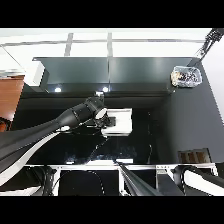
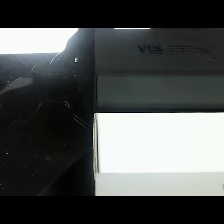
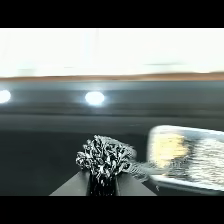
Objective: Fold the box and place the chain.
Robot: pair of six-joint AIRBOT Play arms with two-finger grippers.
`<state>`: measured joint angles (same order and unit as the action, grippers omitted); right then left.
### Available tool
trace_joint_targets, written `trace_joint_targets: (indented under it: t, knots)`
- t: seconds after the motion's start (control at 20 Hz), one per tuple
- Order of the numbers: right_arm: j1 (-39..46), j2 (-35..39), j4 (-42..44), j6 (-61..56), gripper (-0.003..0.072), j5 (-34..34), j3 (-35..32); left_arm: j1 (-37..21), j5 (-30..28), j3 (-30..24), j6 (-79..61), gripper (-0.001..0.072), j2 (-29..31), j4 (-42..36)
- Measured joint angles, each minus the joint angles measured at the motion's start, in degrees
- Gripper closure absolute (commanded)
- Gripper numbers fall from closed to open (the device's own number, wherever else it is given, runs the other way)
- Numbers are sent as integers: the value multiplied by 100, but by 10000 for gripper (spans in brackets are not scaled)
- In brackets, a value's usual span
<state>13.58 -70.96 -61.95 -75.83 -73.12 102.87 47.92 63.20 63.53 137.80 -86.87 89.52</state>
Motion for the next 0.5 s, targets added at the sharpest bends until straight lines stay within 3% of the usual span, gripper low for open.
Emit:
trace_joint_targets:
  t: [0.25, 0.5]
  knots:
    - [-422, 1121, 667, 350, 676, -245, -603, 0, 2, 0, 0, 682, 0, 2]
    - [-1250, 1552, 1051, 264, 676, -859, -767, 0, 2, 0, 0, 682, 0, 0]
